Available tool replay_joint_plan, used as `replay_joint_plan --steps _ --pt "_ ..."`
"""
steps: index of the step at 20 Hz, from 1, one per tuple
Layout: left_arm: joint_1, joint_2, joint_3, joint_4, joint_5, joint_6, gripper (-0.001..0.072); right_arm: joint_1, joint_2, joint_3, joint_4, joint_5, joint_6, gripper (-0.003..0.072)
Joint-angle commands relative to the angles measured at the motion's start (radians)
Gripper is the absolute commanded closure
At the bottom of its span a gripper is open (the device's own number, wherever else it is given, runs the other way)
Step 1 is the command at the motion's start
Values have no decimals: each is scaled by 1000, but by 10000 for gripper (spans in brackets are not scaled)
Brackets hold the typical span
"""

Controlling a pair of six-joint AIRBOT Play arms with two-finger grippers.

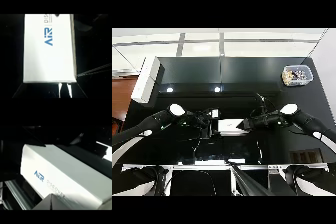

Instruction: Fold the box and place the chain.

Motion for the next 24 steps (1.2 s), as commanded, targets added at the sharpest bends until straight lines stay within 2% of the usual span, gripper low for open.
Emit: replay_joint_plan --steps 1,3,5,7,11,13,15,17,19,22,24 --pt "2 0 0 -3 -6 0 305 -48 35 56 -2 150 -7 668" --pt "2 0 0 -3 -13 -17 305 -121 81 97 -53 267 -5 668" --pt "6 18 0 -2 -30 -81 298 -206 144 105 -130 319 34 668" --pt "12 59 0 27 -28 -86 -7 -276 204 105 -247 345 80 668" --pt "49 180 0 128 -83 -90 -6 -399 278 105 -389 401 110 668" --pt "55 237 5 78 -90 -98 -3 -443 290 105 -384 398 110 668" --pt "31 237 35 -45 -87 -98 -3 -452 290 105 -381 366 110 669" --pt "-31 193 77 -118 -21 -98 -3 -452 290 105 -362 328 110 668" --pt "-95 109 129 -119 28 -109 -2 -452 290 105 -355 314 109 668" --pt "-130 -31 215 -108 -2 -342 -1 -452 290 105 -357 322 109 668" --pt "-130 -92 241 -101 -49 -378 -1 -452 290 105 -357 326 106 668"
